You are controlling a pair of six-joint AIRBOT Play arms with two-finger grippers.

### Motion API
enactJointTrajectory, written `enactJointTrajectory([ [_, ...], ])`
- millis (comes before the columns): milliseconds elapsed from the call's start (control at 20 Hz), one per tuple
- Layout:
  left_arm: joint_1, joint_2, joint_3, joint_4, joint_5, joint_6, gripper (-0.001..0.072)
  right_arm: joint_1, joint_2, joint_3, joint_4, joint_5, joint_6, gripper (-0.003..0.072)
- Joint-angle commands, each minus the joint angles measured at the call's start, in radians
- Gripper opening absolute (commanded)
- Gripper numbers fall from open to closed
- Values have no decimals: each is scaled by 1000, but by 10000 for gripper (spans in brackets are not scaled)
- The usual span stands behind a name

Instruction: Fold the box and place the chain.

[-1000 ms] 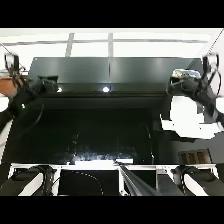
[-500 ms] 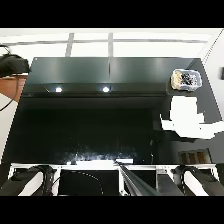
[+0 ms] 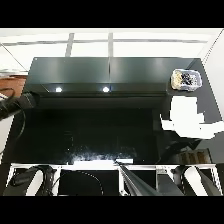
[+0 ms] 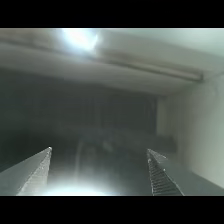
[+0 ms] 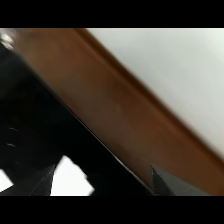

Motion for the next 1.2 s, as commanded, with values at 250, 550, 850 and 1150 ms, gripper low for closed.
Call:
enactJointTrajectory([
  [250, 7, 14, -79, -29, 88, -3, 714, -240, -321, 83, 354, 140, -299, 714],
  [550, 7, 14, -79, -27, 94, -3, 714, -297, -683, 282, 637, 521, -580, 712],
  [850, 6, 14, -79, -93, 89, -22, 714, -237, -790, 297, 697, 580, -669, 699],
  [1150, 7, 14, -79, -93, 85, -21, 713, -159, -790, 294, 626, 660, -660, 158],
])
